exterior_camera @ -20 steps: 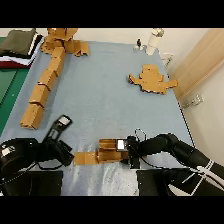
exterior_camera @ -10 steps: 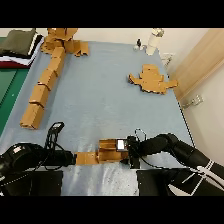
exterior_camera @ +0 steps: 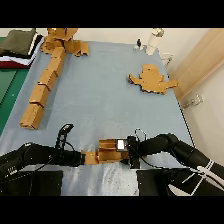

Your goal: Fold the box.

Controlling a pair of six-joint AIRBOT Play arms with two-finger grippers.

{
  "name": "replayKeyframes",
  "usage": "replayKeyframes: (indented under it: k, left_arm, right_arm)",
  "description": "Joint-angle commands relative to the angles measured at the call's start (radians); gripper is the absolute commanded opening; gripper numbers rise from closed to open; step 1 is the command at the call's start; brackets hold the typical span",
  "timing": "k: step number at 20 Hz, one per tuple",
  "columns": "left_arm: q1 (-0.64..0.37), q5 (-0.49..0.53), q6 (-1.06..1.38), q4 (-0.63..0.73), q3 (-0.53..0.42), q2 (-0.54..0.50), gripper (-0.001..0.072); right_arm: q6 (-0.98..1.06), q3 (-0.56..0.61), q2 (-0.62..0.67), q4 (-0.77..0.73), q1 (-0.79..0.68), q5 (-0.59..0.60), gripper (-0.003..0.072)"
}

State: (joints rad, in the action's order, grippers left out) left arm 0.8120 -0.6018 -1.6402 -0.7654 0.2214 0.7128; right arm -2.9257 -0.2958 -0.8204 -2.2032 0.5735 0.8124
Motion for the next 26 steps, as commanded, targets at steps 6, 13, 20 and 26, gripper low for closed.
replayKeyframes:
  k: [6, 13, 20, 26]
  left_arm:
    - [0.042, 0.026, 0.182, 0.277, 0.026, 0.008, 0.0010]
    - [0.026, 0.045, 0.182, 0.241, 0.042, 0.011, 0.0012]
    - [-0.053, -0.024, 0.174, 0.167, 0.042, 0.010, 0.0013]
    - [-0.053, -0.027, 0.182, 0.205, 0.042, 0.010, 0.0342]
  right_arm:
    - [0.000, 0.000, 0.001, 0.000, 0.000, 0.000, 0.0505]
    - [0.000, 0.000, 0.001, 0.000, 0.000, 0.000, 0.0505]
    - [0.000, 0.000, 0.001, 0.000, 0.000, 0.000, 0.0505]
    - [0.000, 0.000, 0.001, 0.000, 0.000, 0.000, 0.0505]
